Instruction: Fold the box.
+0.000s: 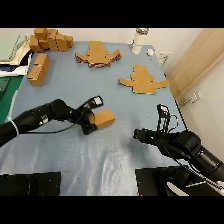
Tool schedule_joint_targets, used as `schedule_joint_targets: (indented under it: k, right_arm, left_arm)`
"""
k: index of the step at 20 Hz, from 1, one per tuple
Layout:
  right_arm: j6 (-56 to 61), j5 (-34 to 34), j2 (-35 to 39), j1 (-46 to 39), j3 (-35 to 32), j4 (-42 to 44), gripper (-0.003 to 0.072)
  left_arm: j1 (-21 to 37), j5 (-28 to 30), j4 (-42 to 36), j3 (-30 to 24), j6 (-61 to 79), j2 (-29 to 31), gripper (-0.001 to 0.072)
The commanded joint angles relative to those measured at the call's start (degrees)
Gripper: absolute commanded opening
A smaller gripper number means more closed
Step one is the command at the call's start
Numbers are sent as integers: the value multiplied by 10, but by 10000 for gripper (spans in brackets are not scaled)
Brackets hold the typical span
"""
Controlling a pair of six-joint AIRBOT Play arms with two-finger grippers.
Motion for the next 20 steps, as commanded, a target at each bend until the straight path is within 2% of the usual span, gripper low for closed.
schedule_joint_targets:
  k: [1, 3, 5, 8, 11, 20]
  right_arm:
    - [3, 1, 0, 0, 0, -1, 4]
    - [11, 1, 0, 0, 0, -2, 4]
    - [13, 5, 0, 0, 0, -2, 4]
    - [13, 10, 0, 0, 0, -10, 4]
    - [26, 10, 0, 0, 0, -23, 4]
    - [54, 10, 0, 0, 0, -47, 4]
  left_arm:
    - [125, -17, 170, 0, -185, 5, 439]
    - [232, -14, 217, 0, -257, 5, 440]
    - [331, 5, 217, 1, -278, 5, 440]
    - [433, 39, 217, 9, -283, 5, 440]
    - [469, 51, 218, 46, -282, -17, 441]
    - [468, 34, 211, 178, -303, -176, 440]
